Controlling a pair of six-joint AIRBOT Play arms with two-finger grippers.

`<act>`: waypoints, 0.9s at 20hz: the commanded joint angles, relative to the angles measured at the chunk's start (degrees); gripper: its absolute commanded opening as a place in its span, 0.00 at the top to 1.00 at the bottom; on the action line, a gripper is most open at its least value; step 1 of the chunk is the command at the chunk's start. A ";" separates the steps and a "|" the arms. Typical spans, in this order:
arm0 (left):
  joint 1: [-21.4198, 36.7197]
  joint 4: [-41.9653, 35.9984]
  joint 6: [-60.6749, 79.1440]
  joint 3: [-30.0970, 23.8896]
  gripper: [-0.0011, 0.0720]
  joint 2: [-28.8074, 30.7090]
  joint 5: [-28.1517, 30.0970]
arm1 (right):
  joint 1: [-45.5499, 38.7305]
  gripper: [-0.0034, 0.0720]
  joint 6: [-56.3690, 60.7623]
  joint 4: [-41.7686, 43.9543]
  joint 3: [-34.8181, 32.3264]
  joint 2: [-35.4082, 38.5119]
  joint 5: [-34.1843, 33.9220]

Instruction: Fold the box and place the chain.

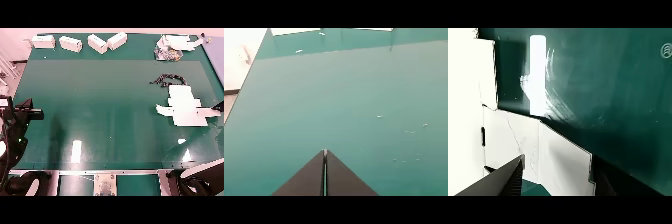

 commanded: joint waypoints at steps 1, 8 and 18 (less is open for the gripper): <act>0.00 0.00 0.00 0.04 0.95 -0.02 0.02 | -0.09 0.32 -1.77 -2.75 -0.02 -0.02 0.22; 0.00 0.00 0.00 0.04 0.95 -0.02 0.02 | -0.46 0.37 -3.89 0.39 -0.02 -1.77 0.76; 0.00 0.00 0.00 0.04 0.96 -0.02 0.02 | -0.39 0.86 -3.87 6.60 -1.40 -5.44 6.82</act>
